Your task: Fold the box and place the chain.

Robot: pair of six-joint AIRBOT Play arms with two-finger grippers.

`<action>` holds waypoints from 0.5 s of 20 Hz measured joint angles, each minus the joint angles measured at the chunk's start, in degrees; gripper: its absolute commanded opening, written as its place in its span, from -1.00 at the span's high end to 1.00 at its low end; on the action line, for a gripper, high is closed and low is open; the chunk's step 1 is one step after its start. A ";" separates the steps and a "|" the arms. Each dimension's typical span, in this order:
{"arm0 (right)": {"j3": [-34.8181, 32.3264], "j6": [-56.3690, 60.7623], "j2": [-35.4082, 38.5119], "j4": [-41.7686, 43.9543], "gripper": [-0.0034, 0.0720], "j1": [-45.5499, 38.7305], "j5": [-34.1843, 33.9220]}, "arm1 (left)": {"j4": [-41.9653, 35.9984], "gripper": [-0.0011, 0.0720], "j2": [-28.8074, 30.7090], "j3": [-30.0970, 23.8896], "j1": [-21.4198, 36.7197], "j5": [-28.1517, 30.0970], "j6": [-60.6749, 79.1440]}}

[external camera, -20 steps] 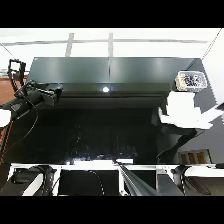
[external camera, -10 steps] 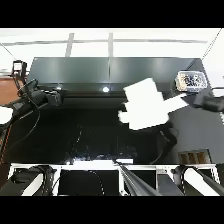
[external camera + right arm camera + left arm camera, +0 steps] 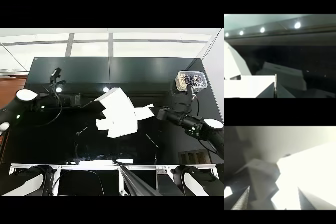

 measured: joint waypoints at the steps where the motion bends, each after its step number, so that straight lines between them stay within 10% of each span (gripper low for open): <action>1: -0.22 -0.11 0.07 0.20 0.86 0.96 -0.81 | -0.33 -0.96 -2.38 1.60 -0.09 -2.19 0.09; 10: -0.76 -1.14 0.24 0.57 0.86 3.45 -4.98 | 3.04 -0.96 -10.32 7.48 -0.35 -7.52 0.31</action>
